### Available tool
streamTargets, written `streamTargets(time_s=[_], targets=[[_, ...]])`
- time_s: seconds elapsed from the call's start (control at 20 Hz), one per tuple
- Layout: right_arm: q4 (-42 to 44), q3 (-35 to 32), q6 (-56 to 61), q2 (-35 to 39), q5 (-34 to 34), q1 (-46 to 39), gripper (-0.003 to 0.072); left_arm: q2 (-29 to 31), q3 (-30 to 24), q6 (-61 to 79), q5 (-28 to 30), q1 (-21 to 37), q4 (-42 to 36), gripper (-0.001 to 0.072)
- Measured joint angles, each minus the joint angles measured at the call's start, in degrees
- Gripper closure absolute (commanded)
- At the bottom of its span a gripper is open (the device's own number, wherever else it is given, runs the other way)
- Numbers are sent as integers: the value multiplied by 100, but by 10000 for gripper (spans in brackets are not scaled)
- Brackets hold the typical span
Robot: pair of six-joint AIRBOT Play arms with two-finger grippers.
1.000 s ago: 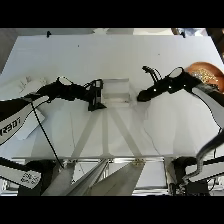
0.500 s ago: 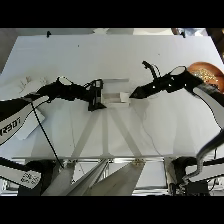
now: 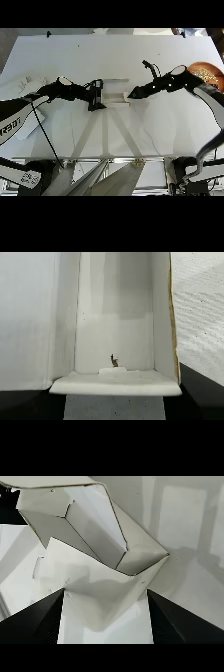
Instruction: Fold the box and place the chain.
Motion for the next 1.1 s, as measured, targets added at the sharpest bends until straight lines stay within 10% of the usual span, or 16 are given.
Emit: streamTargets(time_s=[1.1], targets=[[-1213, -7, 1996, 136, -1709, 1231, 164, 4, 0, 0, -2, 4, 4, 494]])
